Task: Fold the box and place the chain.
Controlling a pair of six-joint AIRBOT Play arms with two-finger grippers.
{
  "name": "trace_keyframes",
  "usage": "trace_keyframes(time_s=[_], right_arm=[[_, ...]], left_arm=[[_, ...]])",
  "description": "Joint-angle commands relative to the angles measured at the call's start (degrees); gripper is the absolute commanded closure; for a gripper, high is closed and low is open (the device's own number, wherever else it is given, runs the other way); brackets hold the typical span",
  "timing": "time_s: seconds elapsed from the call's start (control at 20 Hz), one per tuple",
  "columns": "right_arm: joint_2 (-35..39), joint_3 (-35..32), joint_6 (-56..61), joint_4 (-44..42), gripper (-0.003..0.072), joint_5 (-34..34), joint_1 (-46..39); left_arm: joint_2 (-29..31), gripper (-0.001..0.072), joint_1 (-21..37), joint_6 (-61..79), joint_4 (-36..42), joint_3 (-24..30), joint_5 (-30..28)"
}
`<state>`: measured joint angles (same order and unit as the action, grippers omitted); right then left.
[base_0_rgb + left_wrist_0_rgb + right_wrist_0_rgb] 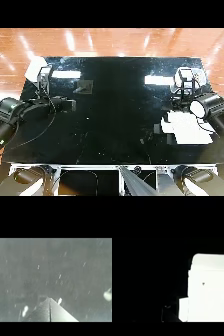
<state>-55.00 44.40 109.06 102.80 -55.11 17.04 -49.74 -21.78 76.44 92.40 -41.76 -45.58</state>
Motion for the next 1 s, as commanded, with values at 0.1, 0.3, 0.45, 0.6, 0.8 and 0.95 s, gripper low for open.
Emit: trace_keyframes(time_s=[0.1,0.3,0.45,0.6,0.8,0.95], right_arm=[[0.02,0.00,0.04,0.90,0.0017,3.78,-0.44],[0.02,2.40,-6.01,4.74,-0.0034,-4.76,-9.35],[-0.31,4.85,-15.82,2.14,-0.0034,-4.13,-31.93],[-5.03,7.23,-36.46,-19.87,-0.0034,-3.98,-58.93],[-16.85,12.98,-51.17,-38.77,-0.0034,-11.34,-77.35],[-28.85,22.18,-52.33,-31.67,-0.0034,-26.40,-81.22]], left_arm=[[-1.07,0.0680,-0.07,0.00,0.20,0.00,9.68],[-2.78,0.0095,-0.20,-0.11,3.15,0.00,8.83],[-2.82,0.0095,-0.42,-0.13,3.08,0.00,8.50],[-3.17,0.0095,-0.44,-1.20,3.37,0.00,8.55],[-4.79,0.0095,-0.42,-1.95,7.15,0.00,7.72],[-6.25,0.0095,-0.42,-1.92,7.13,0.00,8.41]])
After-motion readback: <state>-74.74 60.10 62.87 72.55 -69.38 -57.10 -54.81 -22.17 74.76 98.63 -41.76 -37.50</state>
